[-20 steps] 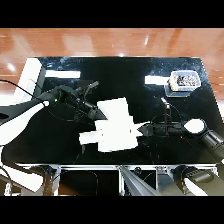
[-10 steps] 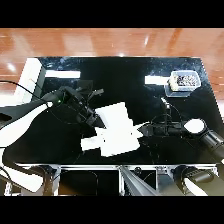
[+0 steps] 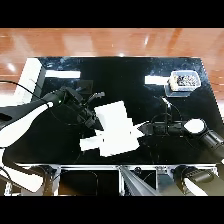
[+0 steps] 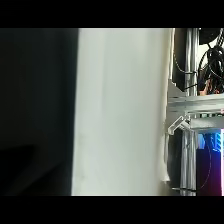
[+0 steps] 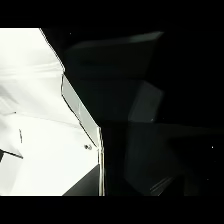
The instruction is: Fold the box and place the chain.
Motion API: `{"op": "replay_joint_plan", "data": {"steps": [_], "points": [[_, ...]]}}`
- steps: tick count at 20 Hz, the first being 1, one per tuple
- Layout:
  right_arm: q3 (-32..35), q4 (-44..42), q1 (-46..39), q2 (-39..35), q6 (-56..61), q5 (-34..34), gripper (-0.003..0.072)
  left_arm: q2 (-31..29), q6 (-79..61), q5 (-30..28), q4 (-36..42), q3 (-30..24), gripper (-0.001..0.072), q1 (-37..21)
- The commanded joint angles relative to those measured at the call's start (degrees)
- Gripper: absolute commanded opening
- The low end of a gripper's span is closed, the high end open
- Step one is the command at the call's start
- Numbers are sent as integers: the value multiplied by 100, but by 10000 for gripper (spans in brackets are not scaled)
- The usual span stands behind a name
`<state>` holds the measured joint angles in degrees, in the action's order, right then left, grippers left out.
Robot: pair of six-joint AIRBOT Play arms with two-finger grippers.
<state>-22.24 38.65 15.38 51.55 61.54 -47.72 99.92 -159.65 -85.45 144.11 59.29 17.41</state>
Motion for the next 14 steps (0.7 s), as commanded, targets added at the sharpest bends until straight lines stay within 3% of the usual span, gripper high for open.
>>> {"op": "replay_joint_plan", "data": {"steps": [1,14], "points": [[0,11,0,-4,61,22,42,2,111,66,2,-2,309,-114],[0,-31,0,-4,61,103,42,4,85,118,280,-48,302,105]]}}
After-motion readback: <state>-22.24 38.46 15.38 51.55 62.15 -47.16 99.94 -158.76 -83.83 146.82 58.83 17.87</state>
